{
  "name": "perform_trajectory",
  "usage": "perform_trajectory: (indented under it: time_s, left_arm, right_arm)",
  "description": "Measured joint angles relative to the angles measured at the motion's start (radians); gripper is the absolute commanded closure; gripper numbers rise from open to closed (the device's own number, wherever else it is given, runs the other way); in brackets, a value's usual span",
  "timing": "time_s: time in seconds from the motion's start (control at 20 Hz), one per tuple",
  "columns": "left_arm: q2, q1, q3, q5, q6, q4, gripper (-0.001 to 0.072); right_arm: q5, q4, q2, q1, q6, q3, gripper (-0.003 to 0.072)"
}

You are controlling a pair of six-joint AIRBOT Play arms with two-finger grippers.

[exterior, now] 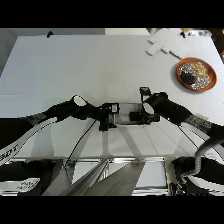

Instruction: Fold the box and place the chain.

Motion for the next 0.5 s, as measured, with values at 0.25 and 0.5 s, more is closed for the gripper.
perform_trajectory:
  time_s: [0.25,0.5]
  left_arm:
    - [0.000,0.000,0.000,0.000,0.000,0.000,0.0374]
    - [0.000,0.000,0.000,0.000,0.000,0.000,0.0374]
  right_arm:
    - [0.002,-0.003,-0.003,0.000,0.000,0.000,0.0661]
    - [0.007,-0.008,-0.002,0.000,-0.007,0.000,0.0510]
